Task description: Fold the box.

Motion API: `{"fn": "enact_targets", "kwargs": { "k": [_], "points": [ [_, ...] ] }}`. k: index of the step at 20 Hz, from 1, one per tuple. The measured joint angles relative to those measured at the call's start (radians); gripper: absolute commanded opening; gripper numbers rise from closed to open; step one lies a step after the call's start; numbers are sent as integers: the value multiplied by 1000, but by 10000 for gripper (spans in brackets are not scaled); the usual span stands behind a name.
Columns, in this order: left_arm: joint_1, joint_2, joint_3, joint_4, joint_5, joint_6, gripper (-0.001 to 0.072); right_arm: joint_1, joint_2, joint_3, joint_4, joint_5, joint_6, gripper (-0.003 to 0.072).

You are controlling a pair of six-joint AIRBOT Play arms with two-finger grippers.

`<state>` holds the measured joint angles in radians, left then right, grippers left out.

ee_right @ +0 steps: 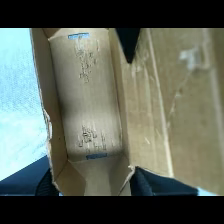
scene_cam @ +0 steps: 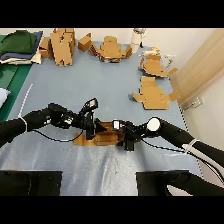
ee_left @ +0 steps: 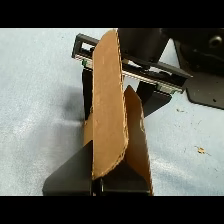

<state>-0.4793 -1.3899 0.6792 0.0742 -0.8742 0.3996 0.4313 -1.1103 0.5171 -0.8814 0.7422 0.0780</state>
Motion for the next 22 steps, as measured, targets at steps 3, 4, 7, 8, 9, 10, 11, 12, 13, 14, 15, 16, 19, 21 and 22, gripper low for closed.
{"fn": "enact_targets", "kwargs": {
  "k": [3, 4, 7, 8, 9, 10, 11, 12, 13, 14, 15, 16, 19, 21, 22],
  "points": [
    [0, 0, 0, 0, 0, 0, 15, 0, 0, 0, 3, 0, 0, 501],
    [0, 0, 0, 0, 0, 0, 15, 0, 0, 0, 5, 0, 0, 500],
    [0, 0, 0, 0, 0, 0, 15, 0, 0, 0, 6, 0, 0, 500],
    [0, 0, 0, 0, 0, 0, 15, 0, 0, 0, 6, 0, 0, 501],
    [0, 0, 0, 0, 0, 0, 15, 0, 0, 0, 6, 0, 0, 500],
    [0, 0, 0, 0, 0, 0, 15, 0, 0, 0, 6, 0, 0, 501],
    [0, 0, 0, 0, 0, 0, 15, 0, 0, 0, 6, 0, 0, 500],
    [0, 0, 0, 0, 0, 0, 15, 0, 0, 0, 6, 1, 0, 500],
    [0, 0, 0, 0, 0, 0, 15, 0, 0, 0, 6, 1, 0, 500],
    [0, 0, 0, 0, 1, 0, 16, 0, 0, 0, 6, 1, 0, 500],
    [0, 0, 0, 0, 1, -1, 16, 0, 0, 0, 7, 1, 0, 501],
    [0, 0, 0, 0, 1, -1, 16, 0, 0, 0, 7, 1, 0, 501],
    [0, 0, 0, 3, 13, -9, 365, 0, 0, 0, 10, 0, 0, 500],
    [0, -1, 0, 11, 19, -45, 365, 0, 0, 0, 12, -6, 0, 500],
    [0, 1, 0, 2, 14, -65, 366, 0, 0, 0, 11, -6, 0, 501]
  ]
}}
